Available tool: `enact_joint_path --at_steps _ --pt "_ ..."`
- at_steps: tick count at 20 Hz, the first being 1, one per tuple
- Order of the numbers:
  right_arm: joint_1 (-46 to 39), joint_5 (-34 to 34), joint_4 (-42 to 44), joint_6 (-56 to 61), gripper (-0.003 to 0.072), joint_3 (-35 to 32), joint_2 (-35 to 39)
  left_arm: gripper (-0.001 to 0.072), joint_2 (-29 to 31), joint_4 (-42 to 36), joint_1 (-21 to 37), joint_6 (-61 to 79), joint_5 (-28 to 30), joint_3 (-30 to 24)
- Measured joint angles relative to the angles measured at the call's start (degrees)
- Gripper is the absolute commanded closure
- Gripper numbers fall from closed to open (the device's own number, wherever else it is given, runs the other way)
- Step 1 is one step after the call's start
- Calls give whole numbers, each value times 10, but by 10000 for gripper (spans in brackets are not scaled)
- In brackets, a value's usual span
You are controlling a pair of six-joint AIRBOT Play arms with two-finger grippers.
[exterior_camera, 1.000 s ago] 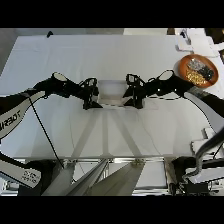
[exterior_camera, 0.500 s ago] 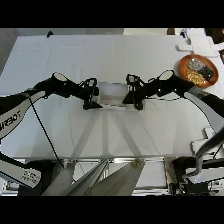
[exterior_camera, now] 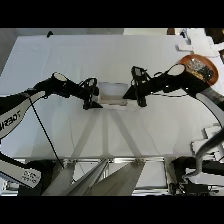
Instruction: Fold the box and place the chain.
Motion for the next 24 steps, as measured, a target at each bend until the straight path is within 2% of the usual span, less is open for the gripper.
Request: enact_joint_path --at_steps 4,8,13,18,24 --pt "-53 -10 -27 121 676 0 70 535 0 0 0 0 0 0" --pt "-120 -23 -110 322 677 -3 113 535 0 0 0 0 0 0" --pt "-169 -28 -181 517 680 -69 127 535 0 0 0 0 0 0" --pt "-180 -90 -163 576 681 -174 126 535 0 0 0 0 0 0" --pt "-158 -139 -103 591 681 -211 69 535 0 0 0 0 0 0"
